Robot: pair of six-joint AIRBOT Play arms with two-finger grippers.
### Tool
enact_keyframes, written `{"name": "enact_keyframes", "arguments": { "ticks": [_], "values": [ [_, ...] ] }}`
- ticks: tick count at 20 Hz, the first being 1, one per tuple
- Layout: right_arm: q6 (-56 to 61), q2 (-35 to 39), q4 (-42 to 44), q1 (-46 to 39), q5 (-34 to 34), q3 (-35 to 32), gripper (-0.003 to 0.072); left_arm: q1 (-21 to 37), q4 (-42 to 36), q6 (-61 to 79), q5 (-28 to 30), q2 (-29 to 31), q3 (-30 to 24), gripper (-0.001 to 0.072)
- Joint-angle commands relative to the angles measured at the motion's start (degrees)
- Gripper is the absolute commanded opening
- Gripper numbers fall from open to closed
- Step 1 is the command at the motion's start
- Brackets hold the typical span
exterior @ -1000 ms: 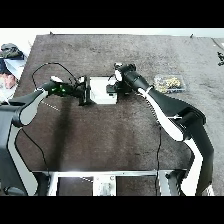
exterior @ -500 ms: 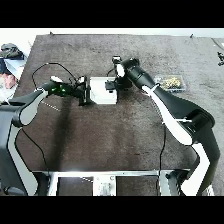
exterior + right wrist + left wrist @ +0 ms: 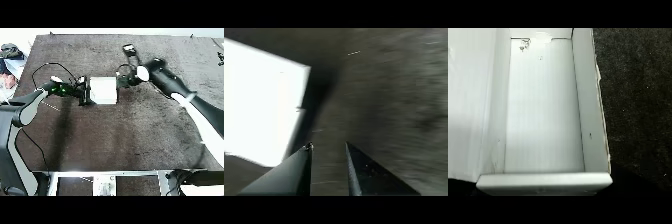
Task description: Fold the box and place the chain.
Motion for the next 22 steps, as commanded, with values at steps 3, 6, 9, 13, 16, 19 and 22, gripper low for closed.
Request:
{"name": "enact_keyframes", "arguments": {
  "ticks": [3,6,9,13,16,19,22],
  "values": [
    [-4.5,7.0,1.5,-14.0,-9.7,-11.0,0.0272,0.0,0.0,0.0,0.1,0.0,0.0,0.0461],
    [-15.8,3.5,12.8,-23.4,-9.5,-8.9,0.0226,0.0,0.0,0.0,0.2,0.0,0.0,0.0461],
    [-22.2,-3.0,19.1,-29.8,-4.9,-2.9,0.0228,0.0,0.0,0.0,0.2,0.0,0.0,0.0461],
    [-25.6,-13.7,19.3,-32.9,6.0,9.0,0.0229,0.0,0.0,0.0,0.2,0.0,0.0,0.0461],
    [-26.2,-18.6,18.9,-32.9,9.9,14.5,0.0229,0.0,0.0,0.0,0.2,0.0,0.0,0.0461],
    [-26.3,-20.0,18.4,-32.9,10.3,14.6,0.0228,0.0,0.0,0.0,0.2,0.0,0.0,0.0461],
    [-27.7,-20.9,18.2,-32.9,12.3,14.6,0.0228,0.0,0.0,0.0,0.2,0.0,0.0,0.0461]
  ]
}}
